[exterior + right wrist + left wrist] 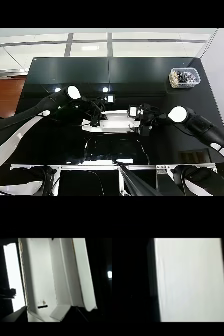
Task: Fold the box and place the chain.
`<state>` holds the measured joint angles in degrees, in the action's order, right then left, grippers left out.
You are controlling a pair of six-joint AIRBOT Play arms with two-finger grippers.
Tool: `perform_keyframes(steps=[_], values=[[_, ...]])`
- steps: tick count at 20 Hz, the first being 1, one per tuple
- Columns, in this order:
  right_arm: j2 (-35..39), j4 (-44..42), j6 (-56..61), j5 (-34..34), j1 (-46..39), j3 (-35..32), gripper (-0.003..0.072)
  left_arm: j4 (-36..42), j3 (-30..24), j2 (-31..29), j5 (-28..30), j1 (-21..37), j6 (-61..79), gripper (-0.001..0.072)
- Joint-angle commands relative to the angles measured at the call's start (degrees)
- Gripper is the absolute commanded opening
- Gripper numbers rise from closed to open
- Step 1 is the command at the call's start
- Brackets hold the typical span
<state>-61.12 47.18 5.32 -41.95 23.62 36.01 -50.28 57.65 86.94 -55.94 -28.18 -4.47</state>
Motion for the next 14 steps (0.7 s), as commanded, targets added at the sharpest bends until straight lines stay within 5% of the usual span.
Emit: perform_keyframes(steps=[1,8,14], values=[[-0.09,-1.68,-0.02,0.17,-2.6,-0.98,0.0707,-1.16,0.31,-0.04,0.04,-0.81,0.22,0.003],[-4.52,-17.14,-13.7,-1.2,-2.8,-1.97,0.0707,-1.09,0.31,-0.04,0.0,-1.03,0.04,0.003],[-9.94,-17.05,-19.3,-2.47,-2.84,-1.99,0.0706,-1.09,0.31,-0.04,-0.02,-1.03,-0.24,0.0029]])
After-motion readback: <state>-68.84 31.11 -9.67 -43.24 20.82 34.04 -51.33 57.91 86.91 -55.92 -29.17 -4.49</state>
